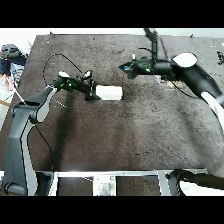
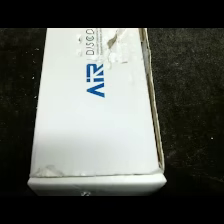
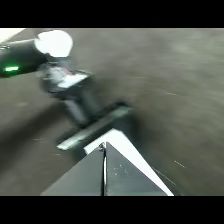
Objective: Fold the box and place the chain.
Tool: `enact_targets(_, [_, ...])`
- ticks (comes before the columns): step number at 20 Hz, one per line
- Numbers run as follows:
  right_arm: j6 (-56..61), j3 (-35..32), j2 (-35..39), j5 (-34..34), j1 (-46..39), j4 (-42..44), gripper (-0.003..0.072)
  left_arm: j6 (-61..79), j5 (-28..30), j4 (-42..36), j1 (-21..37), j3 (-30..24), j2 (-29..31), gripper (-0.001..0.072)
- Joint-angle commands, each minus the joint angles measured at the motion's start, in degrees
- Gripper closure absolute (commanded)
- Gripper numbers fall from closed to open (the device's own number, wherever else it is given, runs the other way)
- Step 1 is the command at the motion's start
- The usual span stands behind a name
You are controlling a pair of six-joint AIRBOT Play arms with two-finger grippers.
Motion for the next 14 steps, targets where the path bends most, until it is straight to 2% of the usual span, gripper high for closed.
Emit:
enact_targets(1, [0.2, -19.5, 17.0, -20.7, -0.4, -2.9, 0.0678, 0.0, 0.0, 0.0, 0.0, 0.0, 0.0, 0.0255])
enact_targets(3, [0.2, -30.3, 27.9, -29.3, -0.9, -2.9, 0.0678, 0.0, 0.0, 0.0, 0.0, 0.0, 0.0, 0.0255])
enact_targets(5, [0.3, -39.4, 37.7, -34.1, -2.2, -2.9, 0.0678, 0.0, 0.0, 0.0, 0.0, 0.0, 0.0, 0.0255])
enact_targets(10, [1.8, -56.7, 59.1, -34.6, -8.5, -2.9, 0.0678, 0.0, 0.0, 0.0, 0.0, 0.0, 0.0, 0.0255])
enact_targets(14, [1.7, -65.8, 71.3, -34.6, -11.4, -2.9, 0.0678, 0.0, 0.0, 0.0, 0.0, 0.0, 0.0, 0.0255])
